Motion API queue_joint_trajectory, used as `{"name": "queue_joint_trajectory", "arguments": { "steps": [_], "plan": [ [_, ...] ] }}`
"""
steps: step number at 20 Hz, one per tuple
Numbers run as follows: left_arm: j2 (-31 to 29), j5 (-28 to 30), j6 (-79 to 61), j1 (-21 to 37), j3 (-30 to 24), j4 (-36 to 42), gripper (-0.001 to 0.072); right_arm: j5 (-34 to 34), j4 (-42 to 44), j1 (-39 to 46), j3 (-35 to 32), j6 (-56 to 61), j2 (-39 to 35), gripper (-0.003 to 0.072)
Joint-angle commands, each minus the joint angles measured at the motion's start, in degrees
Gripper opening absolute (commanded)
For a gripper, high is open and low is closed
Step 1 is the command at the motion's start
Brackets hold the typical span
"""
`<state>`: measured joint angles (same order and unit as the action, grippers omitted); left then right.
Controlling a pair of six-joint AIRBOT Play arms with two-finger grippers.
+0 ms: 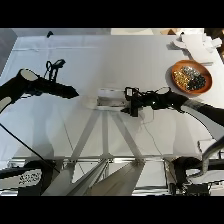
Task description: Fold the box and place the chain.
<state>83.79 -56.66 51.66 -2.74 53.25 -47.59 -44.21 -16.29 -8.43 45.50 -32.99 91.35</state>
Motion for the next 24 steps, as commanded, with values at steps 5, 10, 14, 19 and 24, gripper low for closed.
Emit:
{"name": "queue_joint_trajectory", "arguments": {
  "steps": [5,10,14,19,24],
  "plan": [
    [4.7,-3.4,3.0,-5.1,-0.7,1.7,0.0005,0.0,0.0,0.0,0.0,0.0,0.0,0.0405],
    [4.3,-3.2,3.0,-6.7,-0.7,1.8,0.0005,0.0,0.0,0.0,0.0,0.0,0.0,0.0405],
    [1.0,-0.9,2.5,-6.8,-0.7,1.9,0.0006,0.0,0.0,0.0,0.0,0.0,0.0,0.0405],
    [-4.4,0.9,2.4,-6.9,-0.7,2.4,0.0006,0.0,0.0,0.0,0.0,0.0,0.0,0.0405],
    [-4.3,1.2,2.2,-7.3,-1.2,2.4,0.0006,0.0,0.0,0.0,0.0,0.0,0.0,0.0405]
  ]
}}
